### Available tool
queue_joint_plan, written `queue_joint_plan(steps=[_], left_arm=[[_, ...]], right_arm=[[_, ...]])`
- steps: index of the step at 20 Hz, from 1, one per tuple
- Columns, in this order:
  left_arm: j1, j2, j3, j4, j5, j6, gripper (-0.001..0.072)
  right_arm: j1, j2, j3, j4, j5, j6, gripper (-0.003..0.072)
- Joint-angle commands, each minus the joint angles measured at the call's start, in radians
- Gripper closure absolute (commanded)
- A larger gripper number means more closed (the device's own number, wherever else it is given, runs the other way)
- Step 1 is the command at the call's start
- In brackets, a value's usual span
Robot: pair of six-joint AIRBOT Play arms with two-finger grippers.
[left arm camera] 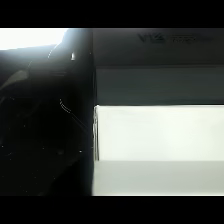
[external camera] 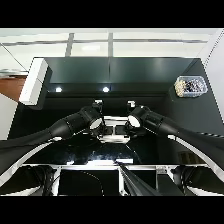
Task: Fold the box and place the chain.
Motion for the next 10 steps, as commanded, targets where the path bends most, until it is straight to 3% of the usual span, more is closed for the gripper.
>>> queue_joint_plan(steps=[1,3,4,5,6,7,10], left_arm=[[0.0,-0.001,0.0,0.001,-0.001,0.002,0.0679],[0.0,-0.001,0.0,0.001,-0.002,0.002,0.0679],[0.0,-0.001,0.0,0.001,-0.002,0.002,0.0679],[0.0,-0.001,0.0,0.001,-0.002,0.002,0.0679],[0.0,-0.001,0.0,0.001,-0.002,0.002,0.0679],[0.0,-0.001,0.0,0.001,-0.002,0.002,0.0679],[0.0,-0.001,0.0,0.001,-0.002,0.002,0.0679]], right_arm=[[0.004,-0.001,0.002,0.003,0.002,-0.004,0.0637],[0.004,-0.001,0.004,0.004,0.001,-0.004,0.0617],[0.004,-0.001,0.006,0.004,0.002,-0.004,0.0558],[0.004,-0.001,0.009,0.003,0.004,-0.004,0.0548],[0.004,-0.001,0.012,0.003,0.004,-0.004,0.0558],[0.004,-0.001,0.015,0.003,0.004,-0.005,0.0624],[0.004,0.0,0.018,0.0,0.004,-0.007,0.0639]])
